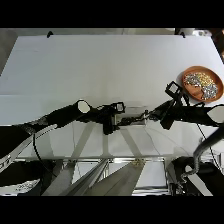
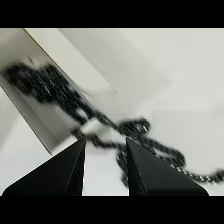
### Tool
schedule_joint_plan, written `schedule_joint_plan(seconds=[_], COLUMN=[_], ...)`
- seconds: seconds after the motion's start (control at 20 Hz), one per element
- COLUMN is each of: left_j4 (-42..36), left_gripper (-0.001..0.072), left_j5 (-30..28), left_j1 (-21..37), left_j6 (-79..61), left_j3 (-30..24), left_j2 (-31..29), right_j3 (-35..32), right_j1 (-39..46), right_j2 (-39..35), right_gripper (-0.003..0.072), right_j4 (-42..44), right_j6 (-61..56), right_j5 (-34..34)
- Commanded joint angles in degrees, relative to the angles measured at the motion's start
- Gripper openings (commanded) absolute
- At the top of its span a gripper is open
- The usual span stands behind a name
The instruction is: Fold the box and place the chain.
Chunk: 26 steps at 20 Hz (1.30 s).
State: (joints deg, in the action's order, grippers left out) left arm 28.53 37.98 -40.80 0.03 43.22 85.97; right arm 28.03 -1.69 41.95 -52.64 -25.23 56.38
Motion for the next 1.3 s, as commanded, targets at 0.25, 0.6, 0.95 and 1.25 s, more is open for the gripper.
schedule_joint_plan(seconds=[0.25, 0.6, 0.95, 1.25], left_j4=[0.0, 0.0, 0.0, 0.0], left_gripper=[0.0438, 0.0438, 0.0438, 0.0438], left_j5=[0.0, 0.0, -0.02, 0.0], left_j1=[0.0, 0.0, 0.0, 0.0], left_j6=[-0.02, 0.0, 0.0, 0.0], left_j3=[0.0, 0.0, -0.02, 0.0], left_j2=[0.02, 0.02, 0.02, 0.02], right_j3=[-1.66, -1.66, -1.64, -1.66], right_j1=[-3.63, -9.42, -9.42, -9.42], right_j2=[12.39, 21.75, 22.93, 22.93], right_gripper=[0.0592, 0.0591, 0.0515, 0.0161], right_j4=[-4.85, -1.64, 11.87, 11.65], right_j6=[28.7, 35.87, 47.21, 47.65], right_j5=[-2.62, -18.36, -19.37, -18.01])
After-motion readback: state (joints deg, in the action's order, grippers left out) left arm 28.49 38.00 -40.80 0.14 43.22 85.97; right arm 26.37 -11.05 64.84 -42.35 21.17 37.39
